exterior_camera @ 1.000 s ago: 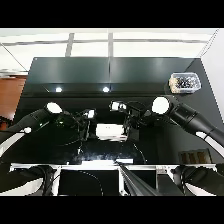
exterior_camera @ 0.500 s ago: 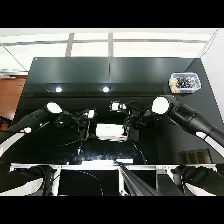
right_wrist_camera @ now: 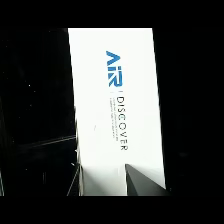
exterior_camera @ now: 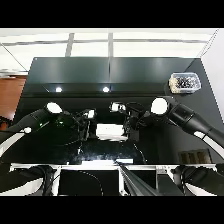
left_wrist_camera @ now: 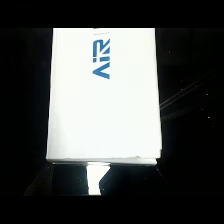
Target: Fold the box and place the chain.
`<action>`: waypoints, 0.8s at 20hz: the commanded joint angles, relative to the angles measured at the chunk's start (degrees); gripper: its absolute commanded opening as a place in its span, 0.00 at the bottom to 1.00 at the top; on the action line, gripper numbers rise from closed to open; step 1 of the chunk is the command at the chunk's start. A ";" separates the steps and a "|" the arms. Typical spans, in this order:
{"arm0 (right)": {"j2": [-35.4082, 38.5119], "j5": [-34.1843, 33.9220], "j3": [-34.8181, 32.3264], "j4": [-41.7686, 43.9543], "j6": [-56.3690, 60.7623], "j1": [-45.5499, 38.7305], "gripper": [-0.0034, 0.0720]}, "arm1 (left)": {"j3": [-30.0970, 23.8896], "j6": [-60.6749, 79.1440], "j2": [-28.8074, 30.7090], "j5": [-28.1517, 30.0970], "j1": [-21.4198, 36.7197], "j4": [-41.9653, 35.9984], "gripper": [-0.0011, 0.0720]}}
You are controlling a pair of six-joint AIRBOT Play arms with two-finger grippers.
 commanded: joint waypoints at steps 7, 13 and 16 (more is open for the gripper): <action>5.18 1.64 0.00 -1.09 16.33 -1.31 0.50 | -0.02 0.00 -0.04 0.02 -0.04 0.00 0.52; 8.00 -0.55 -4.83 9.14 36.46 -8.15 0.09 | -0.02 0.00 -0.04 0.02 -0.04 0.00 0.52; 6.27 -10.36 -10.91 28.94 37.24 -7.87 0.09 | -0.02 0.00 -0.04 0.02 -0.04 0.00 0.52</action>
